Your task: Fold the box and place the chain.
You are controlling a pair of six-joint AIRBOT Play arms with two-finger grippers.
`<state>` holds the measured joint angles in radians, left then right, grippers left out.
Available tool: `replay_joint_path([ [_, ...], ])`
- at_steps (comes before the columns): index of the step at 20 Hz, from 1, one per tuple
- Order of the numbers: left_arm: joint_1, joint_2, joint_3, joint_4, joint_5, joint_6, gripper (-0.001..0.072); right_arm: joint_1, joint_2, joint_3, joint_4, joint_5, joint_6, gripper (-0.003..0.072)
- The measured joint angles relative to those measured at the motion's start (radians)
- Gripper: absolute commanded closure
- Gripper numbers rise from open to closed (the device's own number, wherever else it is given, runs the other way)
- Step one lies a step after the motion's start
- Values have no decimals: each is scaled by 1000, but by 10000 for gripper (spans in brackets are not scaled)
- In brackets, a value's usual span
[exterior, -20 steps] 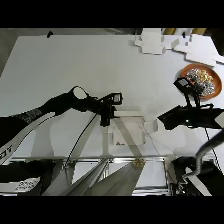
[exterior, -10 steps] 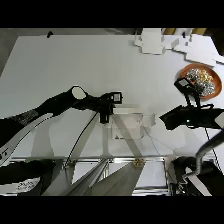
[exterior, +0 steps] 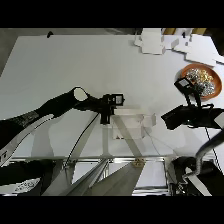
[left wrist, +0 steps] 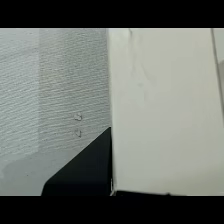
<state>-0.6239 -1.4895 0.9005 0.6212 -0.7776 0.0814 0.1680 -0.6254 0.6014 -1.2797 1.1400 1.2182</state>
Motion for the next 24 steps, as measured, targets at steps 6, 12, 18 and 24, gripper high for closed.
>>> replay_joint_path([
  [6,0,0,0,0,-16,-3,700,0,0,-2,5,0,-24,356],
  [12,0,0,0,0,-22,-3,700,24,-2,-71,187,0,-259,668],
  [18,0,0,0,0,-23,-3,700,203,-2,-132,228,-28,-552,669],
  [24,0,0,0,0,-23,-3,700,269,-2,-210,113,-101,-644,224],
])
